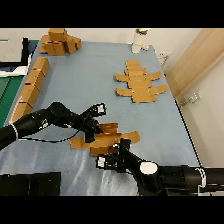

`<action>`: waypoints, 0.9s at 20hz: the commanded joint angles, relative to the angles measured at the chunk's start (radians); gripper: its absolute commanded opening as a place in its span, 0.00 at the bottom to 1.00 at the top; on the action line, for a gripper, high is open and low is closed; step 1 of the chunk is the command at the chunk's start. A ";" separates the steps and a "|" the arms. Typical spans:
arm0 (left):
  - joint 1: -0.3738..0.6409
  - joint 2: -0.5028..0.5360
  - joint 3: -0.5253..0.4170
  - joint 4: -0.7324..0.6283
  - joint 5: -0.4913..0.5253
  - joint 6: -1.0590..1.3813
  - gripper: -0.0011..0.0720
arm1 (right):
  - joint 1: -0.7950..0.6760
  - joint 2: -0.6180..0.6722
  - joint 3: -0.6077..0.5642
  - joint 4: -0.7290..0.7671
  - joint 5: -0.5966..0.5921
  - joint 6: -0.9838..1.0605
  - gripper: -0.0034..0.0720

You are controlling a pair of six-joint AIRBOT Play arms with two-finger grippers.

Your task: Fold the box.

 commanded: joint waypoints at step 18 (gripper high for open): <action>-0.001 -0.001 0.000 0.000 0.000 0.000 0.03 | -0.160 0.113 -0.001 0.024 0.009 -0.104 1.00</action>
